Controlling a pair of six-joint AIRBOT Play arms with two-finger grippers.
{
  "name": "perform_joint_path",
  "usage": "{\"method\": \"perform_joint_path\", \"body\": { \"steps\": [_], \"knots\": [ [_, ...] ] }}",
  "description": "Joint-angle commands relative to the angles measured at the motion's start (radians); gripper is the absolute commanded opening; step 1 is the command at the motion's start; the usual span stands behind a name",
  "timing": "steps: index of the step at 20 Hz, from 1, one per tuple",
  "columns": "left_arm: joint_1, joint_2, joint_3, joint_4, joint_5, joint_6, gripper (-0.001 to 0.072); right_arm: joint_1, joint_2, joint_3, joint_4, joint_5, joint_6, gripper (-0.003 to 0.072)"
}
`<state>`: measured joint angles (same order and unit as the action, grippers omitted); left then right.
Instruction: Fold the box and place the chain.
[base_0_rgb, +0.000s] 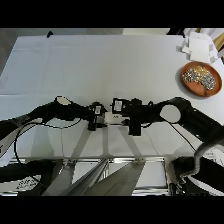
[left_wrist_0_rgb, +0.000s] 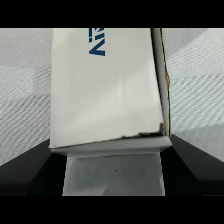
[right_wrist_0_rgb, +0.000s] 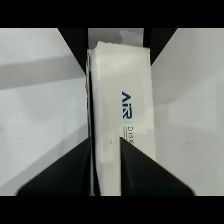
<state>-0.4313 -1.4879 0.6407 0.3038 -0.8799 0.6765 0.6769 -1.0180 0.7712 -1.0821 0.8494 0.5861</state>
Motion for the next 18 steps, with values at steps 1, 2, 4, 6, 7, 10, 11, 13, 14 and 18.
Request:
{"method": "perform_joint_path", "body": {
  "steps": [1,2,4,6,7,10,11,13,14,18],
  "knots": [
    [0.000,0.000,0.001,0.000,0.001,-0.001,0.0252,-0.033,0.068,0.000,0.042,0.001,0.072,0.0062],
    [0.000,0.000,0.001,0.000,0.001,-0.001,0.0252,-0.054,0.071,-0.003,0.045,0.002,0.114,0.0034],
    [0.000,0.000,0.001,0.000,0.001,-0.001,0.0252,-0.095,0.070,-0.068,0.142,-0.097,0.139,0.0033],
    [0.000,0.000,0.001,0.000,0.001,0.000,0.0252,-0.107,0.070,-0.176,0.342,-0.294,0.138,0.0012],
    [0.000,0.000,0.001,0.000,0.001,-0.001,0.0252,-0.103,0.070,-0.232,0.467,-0.402,0.130,0.0012],
    [0.000,0.000,0.001,0.000,0.001,0.000,0.0252,-0.054,0.070,-0.322,0.740,-0.566,-0.022,0.0011],
    [0.000,0.000,0.001,0.000,0.001,-0.001,0.0252,-0.029,0.068,-0.326,0.755,-0.560,-0.065,0.0010],
    [0.000,0.000,0.001,0.000,0.001,0.000,0.0252,0.019,0.055,-0.327,0.753,-0.557,-0.096,0.0010],
    [0.000,0.000,0.001,0.000,0.001,-0.001,0.0252,0.032,0.044,-0.327,0.753,-0.558,-0.098,0.0010],
    [0.000,0.000,0.001,0.000,0.001,-0.001,0.0252,0.061,-0.005,-0.327,0.745,-0.553,-0.098,0.0010]
  ]
}}
